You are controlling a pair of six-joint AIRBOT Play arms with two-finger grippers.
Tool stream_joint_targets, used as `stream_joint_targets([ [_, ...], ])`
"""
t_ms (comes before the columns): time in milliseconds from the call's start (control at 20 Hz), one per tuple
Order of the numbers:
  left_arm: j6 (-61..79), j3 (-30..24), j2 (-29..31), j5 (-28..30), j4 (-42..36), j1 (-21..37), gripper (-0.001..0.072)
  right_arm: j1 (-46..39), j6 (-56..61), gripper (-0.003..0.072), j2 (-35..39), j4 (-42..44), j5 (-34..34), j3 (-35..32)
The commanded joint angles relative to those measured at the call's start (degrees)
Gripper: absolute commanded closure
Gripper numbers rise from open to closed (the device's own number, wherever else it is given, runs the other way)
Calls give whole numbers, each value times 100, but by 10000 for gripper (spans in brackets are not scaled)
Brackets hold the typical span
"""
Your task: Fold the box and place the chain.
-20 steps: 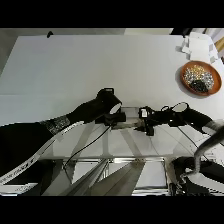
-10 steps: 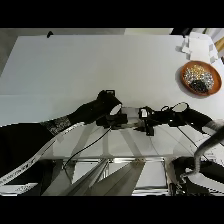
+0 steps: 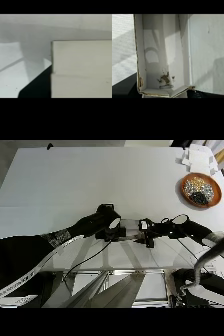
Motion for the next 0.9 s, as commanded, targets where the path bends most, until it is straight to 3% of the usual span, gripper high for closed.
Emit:
stream_joint_targets([
  [0,-2,-2,4,44,-13,0,664,0,2,348,2,2,0,0],
  [200,2,-2,4,50,-11,-2,662,0,2,348,2,2,2,0],
  [250,11,-2,4,48,7,-2,637,0,2,348,2,2,0,0],
  [350,46,-2,28,31,9,4,491,0,2,348,2,2,0,0],
  [550,94,-2,273,-26,17,92,486,0,2,348,2,2,0,0],
  [850,1478,-2,778,-70,-9,236,486,0,2,348,2,2,2,0],
])
